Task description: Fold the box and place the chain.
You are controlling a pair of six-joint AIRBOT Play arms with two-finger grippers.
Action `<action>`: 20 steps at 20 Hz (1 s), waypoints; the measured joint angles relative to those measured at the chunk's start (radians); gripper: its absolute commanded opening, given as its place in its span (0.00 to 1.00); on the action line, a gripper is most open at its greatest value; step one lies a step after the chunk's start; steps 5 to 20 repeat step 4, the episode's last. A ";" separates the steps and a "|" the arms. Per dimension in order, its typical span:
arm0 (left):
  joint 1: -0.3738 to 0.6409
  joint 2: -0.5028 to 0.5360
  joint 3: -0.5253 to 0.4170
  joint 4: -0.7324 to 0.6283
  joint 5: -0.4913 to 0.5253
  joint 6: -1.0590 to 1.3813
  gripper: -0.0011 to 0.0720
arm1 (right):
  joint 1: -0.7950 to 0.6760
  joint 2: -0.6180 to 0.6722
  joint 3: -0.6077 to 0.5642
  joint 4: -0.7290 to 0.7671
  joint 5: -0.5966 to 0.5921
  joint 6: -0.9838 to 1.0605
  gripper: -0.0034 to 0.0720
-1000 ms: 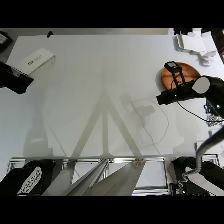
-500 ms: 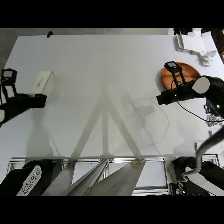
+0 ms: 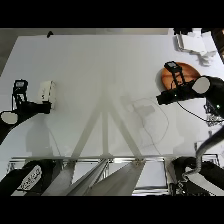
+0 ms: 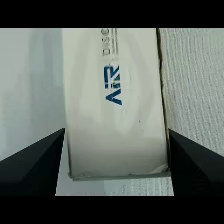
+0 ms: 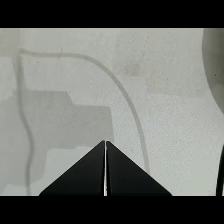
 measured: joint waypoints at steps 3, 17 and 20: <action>0.000 0.058 -0.002 0.013 -0.021 0.009 0.98 | 0.000 0.000 0.000 0.000 0.000 0.000 0.06; 0.000 0.088 -0.002 0.025 -0.032 0.010 0.98 | 0.000 0.000 0.000 0.000 0.000 0.000 0.06; 0.000 0.088 -0.002 0.025 -0.032 0.010 0.98 | 0.000 0.000 0.000 0.000 0.000 0.000 0.06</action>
